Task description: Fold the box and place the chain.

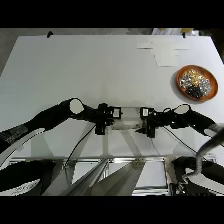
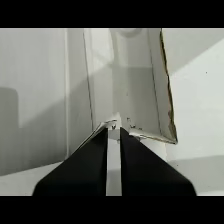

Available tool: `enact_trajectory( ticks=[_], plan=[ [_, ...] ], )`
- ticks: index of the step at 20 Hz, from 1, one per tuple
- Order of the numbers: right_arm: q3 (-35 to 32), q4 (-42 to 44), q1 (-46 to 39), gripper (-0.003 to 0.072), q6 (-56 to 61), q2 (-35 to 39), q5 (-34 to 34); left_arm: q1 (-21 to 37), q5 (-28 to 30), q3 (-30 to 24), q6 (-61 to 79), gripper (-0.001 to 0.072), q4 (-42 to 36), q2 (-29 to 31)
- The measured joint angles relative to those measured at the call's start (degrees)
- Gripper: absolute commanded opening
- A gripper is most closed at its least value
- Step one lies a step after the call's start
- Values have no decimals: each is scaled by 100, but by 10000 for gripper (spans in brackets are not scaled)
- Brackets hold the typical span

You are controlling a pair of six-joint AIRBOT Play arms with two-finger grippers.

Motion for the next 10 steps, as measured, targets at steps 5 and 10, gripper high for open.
enact_trajectory(
  ticks=[5,10],
  plan=[
    [0,2,0,459,0,0,2,-70,57,0,-4,319,-133,-107],
    [0,0,0,459,-13,0,2,-144,83,0,-2,350,-299,-140]
  ],
)
